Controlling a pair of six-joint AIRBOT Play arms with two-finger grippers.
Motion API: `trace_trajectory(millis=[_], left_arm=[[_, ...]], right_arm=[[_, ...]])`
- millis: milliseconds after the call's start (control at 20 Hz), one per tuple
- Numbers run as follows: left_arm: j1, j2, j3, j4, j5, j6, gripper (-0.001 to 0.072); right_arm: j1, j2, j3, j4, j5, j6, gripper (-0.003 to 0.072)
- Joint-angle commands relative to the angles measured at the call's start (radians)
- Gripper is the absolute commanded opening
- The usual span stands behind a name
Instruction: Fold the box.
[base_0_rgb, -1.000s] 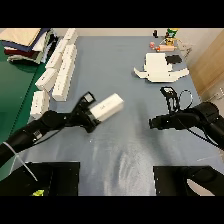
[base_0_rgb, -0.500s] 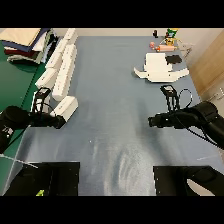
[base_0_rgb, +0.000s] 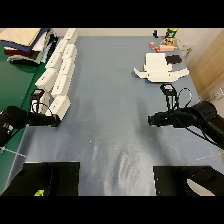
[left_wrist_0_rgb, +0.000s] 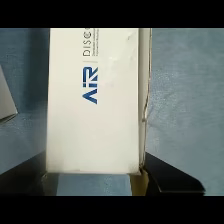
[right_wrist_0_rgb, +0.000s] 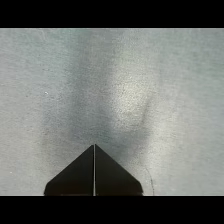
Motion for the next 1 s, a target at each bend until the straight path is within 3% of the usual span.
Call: trace_trajectory(millis=[0,300,600,950], left_arm=[[-0.002,-0.048,0.000,-0.002,0.133,-0.002,0.0467],[-0.096,-0.146,0.009,-0.018,0.335,0.005,0.0466],[-0.108,-0.252,0.058,-0.017,0.375,0.006,0.0466],[-0.108,-0.277,0.070,-0.010,0.405,0.016,0.0466]], right_arm=[[0.000,0.000,0.001,-0.001,0.006,0.000,0.0006],[0.000,0.000,0.001,0.000,0.053,0.000,0.0006],[0.000,0.000,0.001,0.000,0.053,0.000,0.0006],[0.000,0.000,0.001,0.000,0.053,0.000,0.0006]])
